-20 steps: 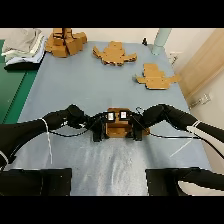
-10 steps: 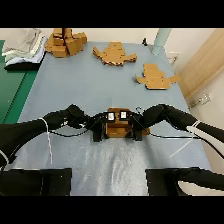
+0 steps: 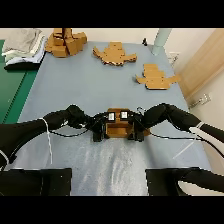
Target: Fold the box.
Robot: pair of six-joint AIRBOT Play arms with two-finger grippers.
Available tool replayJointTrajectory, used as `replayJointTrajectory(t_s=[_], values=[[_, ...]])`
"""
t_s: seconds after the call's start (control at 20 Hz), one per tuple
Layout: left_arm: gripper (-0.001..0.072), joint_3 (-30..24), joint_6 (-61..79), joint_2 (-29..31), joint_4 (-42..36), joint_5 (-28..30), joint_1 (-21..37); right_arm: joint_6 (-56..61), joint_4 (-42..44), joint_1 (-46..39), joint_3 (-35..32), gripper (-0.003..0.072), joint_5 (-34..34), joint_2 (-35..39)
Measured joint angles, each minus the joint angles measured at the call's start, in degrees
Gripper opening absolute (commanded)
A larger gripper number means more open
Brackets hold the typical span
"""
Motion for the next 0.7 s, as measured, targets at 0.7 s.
replayJointTrajectory(t_s=[0.7], values=[[0.0526,0.0,-0.04,-0.02,0.0,-0.04,0.0,47.84,1.64,-2.78,0.0,0.0707,-13.9,13.84]])
